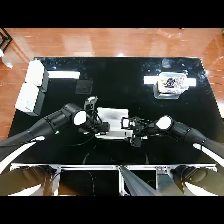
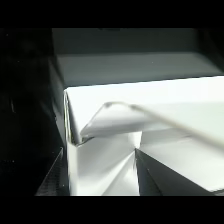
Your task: Fold the box and place the chain.
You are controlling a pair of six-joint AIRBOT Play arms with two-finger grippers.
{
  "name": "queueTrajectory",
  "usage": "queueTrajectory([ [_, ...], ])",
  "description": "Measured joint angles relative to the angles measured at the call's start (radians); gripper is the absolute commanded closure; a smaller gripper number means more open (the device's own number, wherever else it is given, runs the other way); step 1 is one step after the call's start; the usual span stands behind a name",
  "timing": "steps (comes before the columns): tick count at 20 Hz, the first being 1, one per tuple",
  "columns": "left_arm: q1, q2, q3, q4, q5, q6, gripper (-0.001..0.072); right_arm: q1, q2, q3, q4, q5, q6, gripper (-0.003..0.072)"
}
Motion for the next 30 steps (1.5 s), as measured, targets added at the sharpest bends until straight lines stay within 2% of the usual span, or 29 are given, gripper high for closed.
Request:
queueTrajectory([
  [4, -0.006, -0.022, 0.041, 0.016, -0.051, -0.005, 0.0164, 0.0, 0.0, 0.0, 0.0, 0.0, 0.0, 0.045],
  [11, -0.024, -0.029, 0.096, 0.036, -0.084, -0.015, 0.0164, 0.0, 0.0, 0.0, 0.0, 0.0, 0.0, 0.0451],
  [12, -0.027, -0.03, 0.098, 0.037, -0.085, -0.016, 0.0181, 0.0, 0.0, 0.0, 0.0, 0.0, 0.0, 0.0451],
  [13, -0.03, -0.03, 0.101, 0.038, -0.087, -0.016, 0.0231, 0.0, 0.0, 0.0, -0.001, 0.001, -0.001, 0.0451],
  [14, -0.032, -0.031, 0.102, 0.041, -0.089, -0.016, 0.0241, 0.0, 0.0, 0.0, -0.001, 0.001, -0.001, 0.0451],
  [24, -0.039, -0.08, 0.106, 0.059, -0.081, -0.03, 0.0268, 0.0, 0.0, 0.0, -0.002, 0.001, 0.0, 0.0451],
  [27, -0.039, -0.092, 0.106, 0.075, -0.082, -0.039, 0.0368, 0.0, 0.0, 0.0, 0.0, 0.001, 0.0, 0.0451],
  [29, -0.039, -0.095, 0.106, 0.086, -0.082, -0.045, 0.0462, 0.0, 0.0, 0.0, 0.0, 0.0, 0.0, 0.0451],
  [30, -0.039, -0.097, 0.106, 0.091, -0.081, -0.045, 0.0463, 0.0, 0.0, 0.0, -0.001, -0.001, 0.0, 0.0451],
])
